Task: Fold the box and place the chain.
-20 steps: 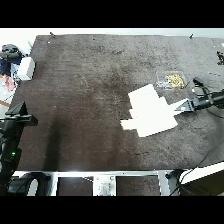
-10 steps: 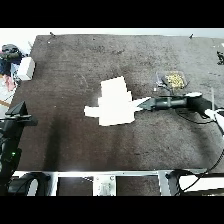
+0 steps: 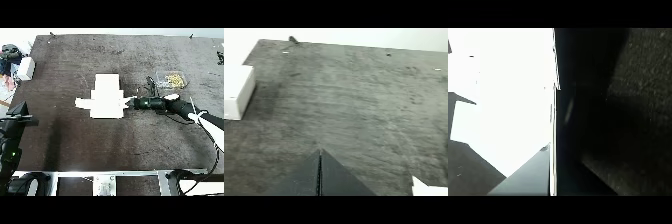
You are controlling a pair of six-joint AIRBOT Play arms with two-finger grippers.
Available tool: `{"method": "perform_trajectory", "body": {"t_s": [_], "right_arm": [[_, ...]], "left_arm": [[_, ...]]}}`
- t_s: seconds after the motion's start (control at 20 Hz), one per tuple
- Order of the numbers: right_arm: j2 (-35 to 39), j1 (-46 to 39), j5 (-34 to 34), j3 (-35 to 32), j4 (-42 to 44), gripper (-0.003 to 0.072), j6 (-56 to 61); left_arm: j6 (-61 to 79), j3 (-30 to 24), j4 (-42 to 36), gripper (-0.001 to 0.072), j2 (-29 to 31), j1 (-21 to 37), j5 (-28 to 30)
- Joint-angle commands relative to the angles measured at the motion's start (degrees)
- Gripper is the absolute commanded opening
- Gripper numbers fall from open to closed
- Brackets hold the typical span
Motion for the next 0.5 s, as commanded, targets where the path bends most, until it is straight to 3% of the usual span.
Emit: {"method": "perform_trajectory", "body": {"t_s": [0.0,0.05,0.15,0.3,0.45], "right_arm": [[0.04,1.33,-2.73,0.07,0.44,0.0007,-1.66],[0.04,1.33,-2.93,0.07,0.48,0.0007,-1.68],[0.04,1.33,-2.89,0.07,0.46,0.0007,-1.95],[0.04,1.33,-2.91,0.07,0.42,0.0007,-2.16],[0.04,1.33,-2.91,0.07,0.42,0.0008,-3.04]], "left_arm": [[-0.09,0.07,-0.48,0.0013,-0.02,0.00,-4.37],[0.11,0.09,-0.48,0.0015,-0.02,0.00,-7.21],[0.42,0.79,-1.14,0.0386,-0.02,0.00,-11.13],[3.13,4.35,-2.01,0.0387,-1.27,0.00,-13.92],[5.18,9.03,-1.99,0.0388,-8.57,0.00,-19.08]]}}
